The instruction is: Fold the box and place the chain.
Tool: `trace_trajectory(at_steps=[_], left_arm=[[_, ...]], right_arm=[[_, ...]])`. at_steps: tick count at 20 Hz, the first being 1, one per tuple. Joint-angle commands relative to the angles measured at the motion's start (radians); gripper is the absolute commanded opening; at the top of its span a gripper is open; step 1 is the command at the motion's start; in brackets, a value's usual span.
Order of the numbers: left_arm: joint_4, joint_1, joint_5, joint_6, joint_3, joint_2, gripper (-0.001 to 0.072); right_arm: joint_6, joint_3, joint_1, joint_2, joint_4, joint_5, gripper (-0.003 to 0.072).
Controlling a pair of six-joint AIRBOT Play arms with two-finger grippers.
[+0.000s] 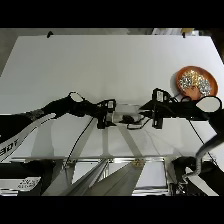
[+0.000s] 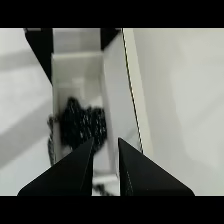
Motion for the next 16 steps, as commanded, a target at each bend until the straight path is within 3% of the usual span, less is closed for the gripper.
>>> trace_trajectory(at_steps=[1, 2, 6, 8, 10, 16], left_arm=[[0.000, 0.000, 0.000, 0.000, 0.000, 0.001, 0.0330], [0.000, 0.000, 0.000, 0.000, 0.000, 0.001, 0.0330], [0.000, 0.000, 0.000, 0.000, 0.000, 0.001, 0.0330], [0.000, 0.000, 0.000, 0.000, 0.000, 0.000, 0.0330], [0.000, 0.000, 0.000, 0.000, 0.000, 0.001, 0.0330], [0.000, 0.000, 0.000, 0.000, 0.000, 0.000, 0.0330]], right_arm=[[0.020, -0.001, -0.073, 0.028, -0.249, 0.057, 0.0148], [0.060, -0.002, -0.076, 0.022, -0.319, 0.058, 0.0105], [0.082, -0.007, -0.076, -0.030, -0.442, 0.055, 0.0106], [0.082, -0.007, -0.076, -0.064, -0.441, 0.048, 0.0131], [0.059, -0.007, -0.076, -0.103, -0.437, 0.026, 0.0209], [-0.050, -0.007, -0.015, -0.223, -0.405, -0.026, 0.0221]])
